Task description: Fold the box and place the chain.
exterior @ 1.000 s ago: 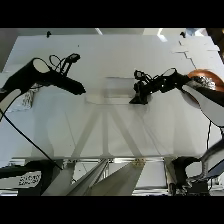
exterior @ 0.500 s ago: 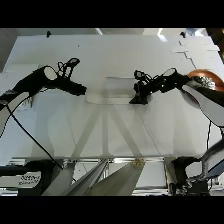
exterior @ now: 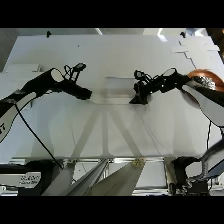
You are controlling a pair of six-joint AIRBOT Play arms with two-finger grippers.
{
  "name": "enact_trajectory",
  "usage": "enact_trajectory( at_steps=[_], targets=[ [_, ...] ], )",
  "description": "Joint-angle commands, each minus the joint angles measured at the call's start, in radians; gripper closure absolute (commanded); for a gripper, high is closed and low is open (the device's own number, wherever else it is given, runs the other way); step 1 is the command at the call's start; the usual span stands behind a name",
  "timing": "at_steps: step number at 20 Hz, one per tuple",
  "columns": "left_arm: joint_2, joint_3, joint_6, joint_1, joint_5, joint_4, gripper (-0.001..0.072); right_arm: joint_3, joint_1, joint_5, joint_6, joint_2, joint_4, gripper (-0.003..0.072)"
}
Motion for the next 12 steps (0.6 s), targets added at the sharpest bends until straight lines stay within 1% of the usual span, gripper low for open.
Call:
enact_trajectory(
  at_steps=[1, 4, 9, 12],
  targets=[
    [-0.006, 0.0, 0.063, -0.016, -0.008, -0.109, 0.0703, 0.001, 0.0, 0.0, 0.0, 0.0, 0.0, 0.0185],
    [-0.011, 0.0, 0.063, -0.023, -0.006, -0.116, 0.0702, 0.001, 0.0, 0.0, 0.0, 0.0, 0.0, 0.0185],
    [-0.06, -0.002, 0.08, -0.057, -0.006, -0.119, 0.0703, 0.001, 0.0, 0.0, 0.0, 0.0, 0.0, 0.0185],
    [-0.057, -0.001, 0.112, -0.056, -0.007, -0.167, 0.0702, 0.001, 0.0, 0.0, 0.0, 0.0, 0.0, 0.0185]
  ],
)
